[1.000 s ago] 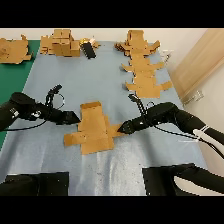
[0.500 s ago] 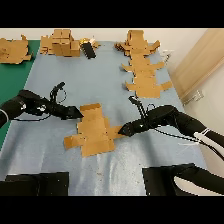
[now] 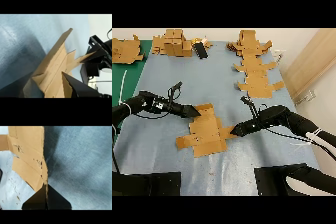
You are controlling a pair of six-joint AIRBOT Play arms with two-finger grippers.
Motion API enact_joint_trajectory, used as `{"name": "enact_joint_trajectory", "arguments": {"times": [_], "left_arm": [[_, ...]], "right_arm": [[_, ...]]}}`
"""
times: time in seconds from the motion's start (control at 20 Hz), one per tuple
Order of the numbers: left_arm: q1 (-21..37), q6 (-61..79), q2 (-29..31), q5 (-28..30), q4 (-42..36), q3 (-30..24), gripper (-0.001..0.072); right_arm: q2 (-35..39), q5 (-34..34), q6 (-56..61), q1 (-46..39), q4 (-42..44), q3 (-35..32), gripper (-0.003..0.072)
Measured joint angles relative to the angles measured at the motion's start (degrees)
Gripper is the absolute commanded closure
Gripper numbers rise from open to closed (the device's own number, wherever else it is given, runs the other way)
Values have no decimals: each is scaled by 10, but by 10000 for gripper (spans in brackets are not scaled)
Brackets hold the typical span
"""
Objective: Fold the box.
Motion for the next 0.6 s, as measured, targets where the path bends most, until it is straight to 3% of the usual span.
{"name": "enact_joint_trajectory", "arguments": {"times": [0.15, 0.2, 0.25, 0.5, 0.55, 0.6], "left_arm": [[-8, 15, -12, -21, -3, 7, 192], [-12, 20, -15, -28, -4, 8, 331], [-15, 25, -16, -35, -4, 9, 410], [-22, 47, -19, -57, -5, 10, 411], [-23, 50, -20, -59, -6, 10, 499], [-23, 54, -20, -60, -6, 10, 536]], "right_arm": [[0, 0, 2, 0, -1, 0, 688], [0, 1, 2, 0, -1, 0, 689], [0, 1, 4, 0, -1, 0, 688], [0, 5, 9, 0, -1, 0, 688], [0, 5, 9, 0, -1, 0, 688], [0, 5, 10, 0, -1, 0, 688]]}}
